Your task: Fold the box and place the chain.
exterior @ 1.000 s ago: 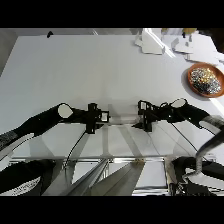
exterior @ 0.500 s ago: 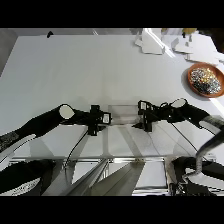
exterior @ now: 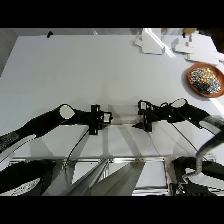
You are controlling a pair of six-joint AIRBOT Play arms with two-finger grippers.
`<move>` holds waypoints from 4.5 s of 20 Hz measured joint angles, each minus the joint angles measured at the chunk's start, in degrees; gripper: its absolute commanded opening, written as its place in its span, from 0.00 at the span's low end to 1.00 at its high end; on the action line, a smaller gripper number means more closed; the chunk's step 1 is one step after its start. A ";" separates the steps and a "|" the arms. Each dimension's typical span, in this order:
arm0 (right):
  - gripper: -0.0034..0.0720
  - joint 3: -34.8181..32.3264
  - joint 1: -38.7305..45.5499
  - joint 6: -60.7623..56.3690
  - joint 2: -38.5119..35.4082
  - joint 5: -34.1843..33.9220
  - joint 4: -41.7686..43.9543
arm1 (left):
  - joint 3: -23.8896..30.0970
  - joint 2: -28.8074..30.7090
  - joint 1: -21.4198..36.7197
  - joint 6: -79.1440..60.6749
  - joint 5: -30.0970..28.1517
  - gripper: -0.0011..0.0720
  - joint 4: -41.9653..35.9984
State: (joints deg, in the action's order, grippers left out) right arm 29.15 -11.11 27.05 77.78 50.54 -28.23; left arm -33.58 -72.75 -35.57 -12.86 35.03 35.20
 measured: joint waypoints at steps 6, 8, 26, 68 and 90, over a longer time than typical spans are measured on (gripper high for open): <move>0.50 0.00 0.00 0.00 0.00 0.00 -0.02 | 0.00 -0.68 -0.61 0.02 -2.08 0.44 -0.09; 0.50 0.00 0.00 0.00 0.00 0.00 -0.02 | 0.00 -1.09 -1.11 0.07 -2.69 0.35 -0.13; 0.50 0.00 0.04 0.02 0.00 0.07 -0.04 | 0.04 -1.68 -4.70 -3.52 -6.91 0.30 -6.78; 0.50 0.00 0.04 -0.02 0.00 0.00 -0.02 | -0.02 4.59 6.84 96.63 8.48 0.03 22.86; 0.50 0.00 0.04 0.00 0.00 0.00 -0.02 | -7.06 3.26 -0.48 93.00 7.87 0.40 10.12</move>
State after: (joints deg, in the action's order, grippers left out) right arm 29.15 -11.07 27.05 77.78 50.54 -28.25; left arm -40.64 -69.49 -36.05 80.14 42.89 45.32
